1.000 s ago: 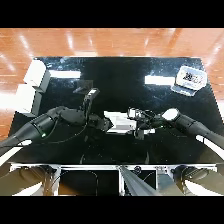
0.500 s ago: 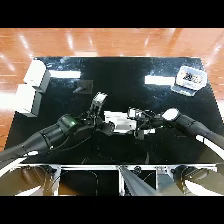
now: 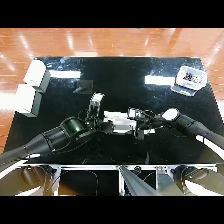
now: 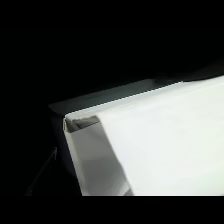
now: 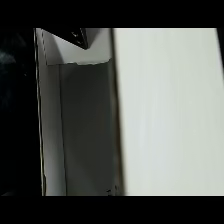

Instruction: Fold the box and place the chain.

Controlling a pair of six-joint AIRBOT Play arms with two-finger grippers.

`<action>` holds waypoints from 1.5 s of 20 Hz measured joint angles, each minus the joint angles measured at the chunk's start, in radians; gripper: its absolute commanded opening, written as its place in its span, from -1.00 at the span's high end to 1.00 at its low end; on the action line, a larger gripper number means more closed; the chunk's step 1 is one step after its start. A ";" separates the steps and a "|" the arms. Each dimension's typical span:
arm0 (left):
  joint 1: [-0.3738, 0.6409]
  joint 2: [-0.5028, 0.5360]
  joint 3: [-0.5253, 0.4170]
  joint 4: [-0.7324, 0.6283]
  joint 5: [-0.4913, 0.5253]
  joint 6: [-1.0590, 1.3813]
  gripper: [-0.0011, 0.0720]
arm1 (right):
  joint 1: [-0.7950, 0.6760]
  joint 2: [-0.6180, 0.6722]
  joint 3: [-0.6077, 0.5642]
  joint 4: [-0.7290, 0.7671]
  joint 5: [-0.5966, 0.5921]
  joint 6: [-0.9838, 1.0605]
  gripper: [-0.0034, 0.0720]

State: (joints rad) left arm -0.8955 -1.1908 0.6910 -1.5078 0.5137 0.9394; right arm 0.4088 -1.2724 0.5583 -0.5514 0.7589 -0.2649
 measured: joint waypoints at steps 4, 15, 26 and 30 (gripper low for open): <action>-0.001 -0.023 0.000 0.012 0.003 -0.068 -0.73 | 0.000 0.000 0.000 -0.001 0.000 0.000 -0.75; 0.002 -0.054 0.071 -0.015 0.069 -0.116 -0.72 | 0.000 0.000 0.000 0.000 0.000 0.000 -0.75; 0.033 -0.208 0.299 -0.031 0.362 -0.031 -0.72 | 0.000 0.000 0.000 0.000 0.000 0.000 -0.75; 0.088 -0.267 0.381 -0.101 0.473 0.055 -0.57 | 0.000 0.000 0.000 0.000 0.000 0.000 -0.75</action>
